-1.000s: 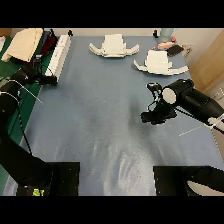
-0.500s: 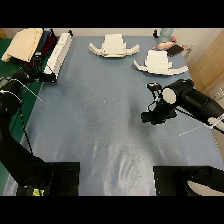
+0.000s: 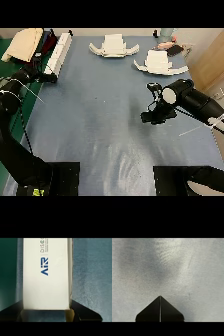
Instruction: Fold the box.
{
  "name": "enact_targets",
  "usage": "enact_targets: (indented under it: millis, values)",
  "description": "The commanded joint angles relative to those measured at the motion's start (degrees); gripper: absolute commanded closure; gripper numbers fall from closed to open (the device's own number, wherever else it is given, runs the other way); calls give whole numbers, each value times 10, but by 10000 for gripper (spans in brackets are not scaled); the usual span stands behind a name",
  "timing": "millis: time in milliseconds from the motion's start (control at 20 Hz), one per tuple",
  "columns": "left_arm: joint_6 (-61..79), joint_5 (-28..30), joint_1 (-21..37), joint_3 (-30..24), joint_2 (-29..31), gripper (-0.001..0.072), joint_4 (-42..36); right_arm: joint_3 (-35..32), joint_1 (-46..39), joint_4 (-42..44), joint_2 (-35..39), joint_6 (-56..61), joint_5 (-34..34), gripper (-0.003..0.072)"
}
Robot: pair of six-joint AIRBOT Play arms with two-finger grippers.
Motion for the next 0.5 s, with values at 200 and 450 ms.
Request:
enact_targets:
  millis: [200, 450]
  values:
    - [0, -20, 0, 1, 0, 34, 0, 0, 0, 0, 0, 0, 0, 683]
    - [0, -29, 2, 1, 2, 32, 3, 0, 0, 0, 0, 0, 0, 684]
